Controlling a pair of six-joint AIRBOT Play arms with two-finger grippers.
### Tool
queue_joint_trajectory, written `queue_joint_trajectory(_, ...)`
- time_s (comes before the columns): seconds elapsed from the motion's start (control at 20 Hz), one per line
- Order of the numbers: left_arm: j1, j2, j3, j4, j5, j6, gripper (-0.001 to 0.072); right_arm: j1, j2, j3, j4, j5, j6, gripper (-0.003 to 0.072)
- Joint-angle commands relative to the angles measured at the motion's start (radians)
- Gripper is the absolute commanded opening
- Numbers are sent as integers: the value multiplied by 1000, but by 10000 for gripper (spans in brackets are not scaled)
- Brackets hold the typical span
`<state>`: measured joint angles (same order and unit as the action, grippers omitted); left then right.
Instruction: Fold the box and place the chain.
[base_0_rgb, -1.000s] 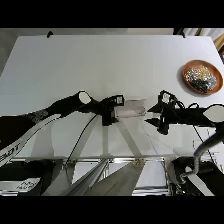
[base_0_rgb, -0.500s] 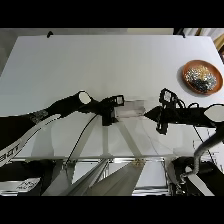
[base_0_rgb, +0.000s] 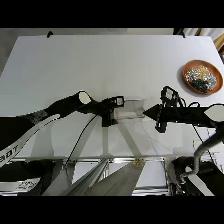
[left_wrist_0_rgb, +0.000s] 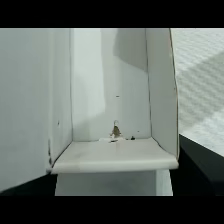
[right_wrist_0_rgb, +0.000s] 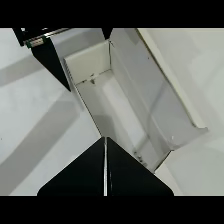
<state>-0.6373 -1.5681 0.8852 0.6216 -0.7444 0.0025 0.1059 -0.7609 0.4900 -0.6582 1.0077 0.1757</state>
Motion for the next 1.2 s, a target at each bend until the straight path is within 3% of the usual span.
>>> queue_joint_trajectory(0.0, 0, 1, 1, -2, -1, 1, 700, 1, 0, 1, 1, -1, 0, 13)
queue_joint_trajectory(0.4, 6, 46, 1, 46, -12, -22, 699, 1, 0, 1, 0, 0, 0, 13)
queue_joint_trajectory(0.7, 14, 13, 1, 48, -31, -59, 696, 1, 0, 1, 0, 2, 0, 14)
queue_joint_trajectory(1.15, 12, -20, 1, -54, 13, 17, 695, 1, 0, 1, 0, 2, 0, 48)
